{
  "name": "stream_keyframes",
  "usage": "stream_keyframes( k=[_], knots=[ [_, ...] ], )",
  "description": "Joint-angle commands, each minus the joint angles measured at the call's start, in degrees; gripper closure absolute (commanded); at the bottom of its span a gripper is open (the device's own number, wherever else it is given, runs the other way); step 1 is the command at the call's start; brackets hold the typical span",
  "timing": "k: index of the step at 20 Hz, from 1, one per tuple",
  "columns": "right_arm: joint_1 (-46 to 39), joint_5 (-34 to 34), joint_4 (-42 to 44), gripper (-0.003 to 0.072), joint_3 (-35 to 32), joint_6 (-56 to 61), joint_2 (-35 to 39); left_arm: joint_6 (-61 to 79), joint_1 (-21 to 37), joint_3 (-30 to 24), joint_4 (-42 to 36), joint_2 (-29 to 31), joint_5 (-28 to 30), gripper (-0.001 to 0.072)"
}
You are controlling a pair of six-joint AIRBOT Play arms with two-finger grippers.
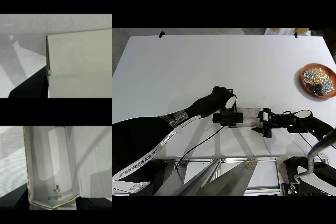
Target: Fold the box and place the chain.
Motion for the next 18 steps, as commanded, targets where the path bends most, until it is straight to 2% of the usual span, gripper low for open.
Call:
stream_keyframes(
  k=[1, 2, 6, 7, 9, 10, 14, 17, 18],
  knots=[
    [0.0, 0.0, 0.0, 0.033, 0.0, 0.0, 0.0, -1.2, -0.3, 0.1, 0.4, -0.5, 0.7, 0.0567],
    [0.0, 0.0, 0.0, 0.033, 0.0, 0.0, 0.0, -1.2, -0.3, 0.1, 0.4, -0.5, 0.6, 0.069],
    [0.0, 0.0, 0.0, 0.033, 0.0, 0.0, 0.0, -1.2, -0.3, 0.1, 0.3, -0.5, 0.6, 0.0704],
    [0.0, 0.0, 0.0, 0.033, 0.0, 0.0, 0.0, -1.2, -0.3, 0.1, 0.3, -0.4, 0.5, 0.0653],
    [0.0, 0.0, 0.0, 0.033, 0.0, 0.0, 0.0, -0.8, -0.1, 0.3, 0.2, -0.2, 0.0, 0.0464],
    [0.0, 0.0, 0.0, 0.033, 0.0, 0.0, 0.0, -0.8, 0.0, 1.0, 0.7, -0.2, -1.0, 0.0437],
    [0.0, 0.0, 0.0, 0.033, 0.0, 0.0, 0.0, -0.8, 0.5, 5.6, 3.5, -0.4, -5.4, 0.0438],
    [0.0, 0.0, 0.0, 0.033, 0.0, 0.0, 0.0, -1.1, 1.1, 5.9, 3.4, -0.6, -6.8, 0.0447],
    [0.0, 0.0, 0.0, 0.033, 0.0, 0.0, 0.0, -1.1, 1.1, 5.9, 3.5, -1.0, -7.5, 0.0472]
  ],
)
